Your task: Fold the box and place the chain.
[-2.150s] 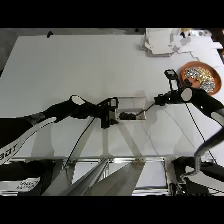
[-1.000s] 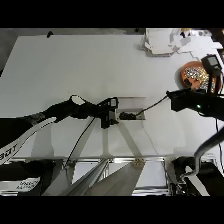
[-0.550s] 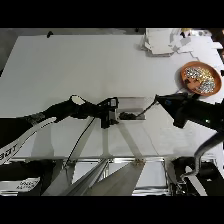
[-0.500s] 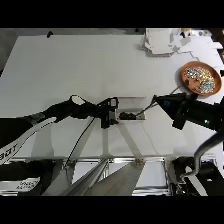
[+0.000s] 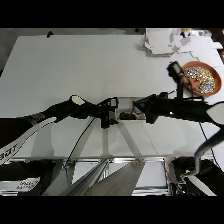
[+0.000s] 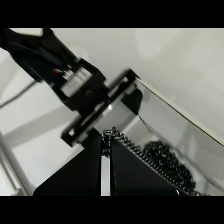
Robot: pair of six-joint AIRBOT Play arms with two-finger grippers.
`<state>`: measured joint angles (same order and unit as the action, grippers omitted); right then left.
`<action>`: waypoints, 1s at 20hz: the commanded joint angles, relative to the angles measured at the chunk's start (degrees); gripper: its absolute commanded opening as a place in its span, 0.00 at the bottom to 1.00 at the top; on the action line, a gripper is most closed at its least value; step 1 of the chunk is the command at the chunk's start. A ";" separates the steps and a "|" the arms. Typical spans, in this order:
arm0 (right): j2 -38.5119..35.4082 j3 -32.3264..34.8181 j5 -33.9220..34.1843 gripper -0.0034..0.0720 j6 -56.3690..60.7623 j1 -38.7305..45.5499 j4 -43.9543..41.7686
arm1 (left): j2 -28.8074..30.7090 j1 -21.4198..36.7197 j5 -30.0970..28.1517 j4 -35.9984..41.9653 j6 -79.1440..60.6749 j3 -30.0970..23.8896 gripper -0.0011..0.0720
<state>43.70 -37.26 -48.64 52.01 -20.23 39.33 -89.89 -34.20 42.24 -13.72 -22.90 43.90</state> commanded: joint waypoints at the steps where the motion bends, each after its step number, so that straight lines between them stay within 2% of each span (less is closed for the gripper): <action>1: 8.48 0.02 0.42 0.06 0.24 -1.99 3.37 | 0.02 0.04 -0.02 -0.02 -0.02 0.00 0.20; 9: 18.95 0.13 0.42 0.07 0.63 -1.99 3.98 | 0.02 0.04 -0.02 -0.02 0.00 0.00 0.20; 11: 19.23 0.13 0.44 0.20 0.63 -1.97 3.93 | 0.02 0.04 0.00 -0.02 -0.02 0.00 0.20; 12: 18.93 0.11 0.00 0.21 0.63 -1.97 3.63 | 0.02 0.04 -0.02 -0.02 -0.02 0.00 0.20; 16: 11.96 -1.44 -2.40 0.21 2.49 -0.24 4.55 | 0.02 0.04 0.00 -0.02 -0.02 0.00 0.20; 19: 4.22 -2.54 -2.95 0.21 6.84 6.47 9.75 | 0.02 0.04 0.00 -0.02 -0.02 0.00 0.20; 20: 2.51 -2.54 -2.80 0.21 9.11 9.49 13.77 | 0.02 0.04 0.00 -0.02 -0.02 0.00 0.20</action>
